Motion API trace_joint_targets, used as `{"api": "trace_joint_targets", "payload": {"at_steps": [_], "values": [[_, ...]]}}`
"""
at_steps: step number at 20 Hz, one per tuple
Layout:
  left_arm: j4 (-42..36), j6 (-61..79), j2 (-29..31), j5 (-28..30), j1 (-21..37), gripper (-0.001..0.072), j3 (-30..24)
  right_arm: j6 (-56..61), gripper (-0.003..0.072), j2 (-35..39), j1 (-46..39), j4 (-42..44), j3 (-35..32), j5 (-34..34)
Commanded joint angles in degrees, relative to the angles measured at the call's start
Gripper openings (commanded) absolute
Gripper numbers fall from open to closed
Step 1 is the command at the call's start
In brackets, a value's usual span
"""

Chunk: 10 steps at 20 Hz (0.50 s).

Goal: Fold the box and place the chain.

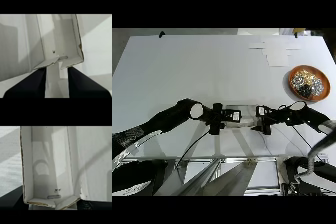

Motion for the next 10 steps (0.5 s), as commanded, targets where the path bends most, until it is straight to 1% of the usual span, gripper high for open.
{"api": "trace_joint_targets", "payload": {"at_steps": [1, 4, 5, 7, 10], "values": [[-0.81, -0.26, -0.04, 2.10, -0.50, 0.0265, -0.02, -0.02, 0.0410, 0.04, -0.02, 0.00, 0.07, 0.04], [-1.92, -0.24, -0.09, 3.63, -1.27, 0.0259, -0.02, -0.02, 0.0410, 0.04, -0.02, 0.00, 0.07, 0.04], [-2.27, -0.26, -0.20, 4.46, -1.55, 0.0235, -0.02, -0.02, 0.0410, 0.04, -0.02, 0.00, 0.07, 0.04], [-3.15, -0.26, -0.68, 4.87, -2.16, 0.0128, -0.02, -0.02, 0.0410, 0.04, -0.02, 0.00, 0.07, 0.04], [-4.00, -0.31, -1.66, 4.63, -3.02, 0.0134, -0.02, -0.02, 0.0410, 0.04, -0.02, 0.00, 0.07, 0.04]]}}
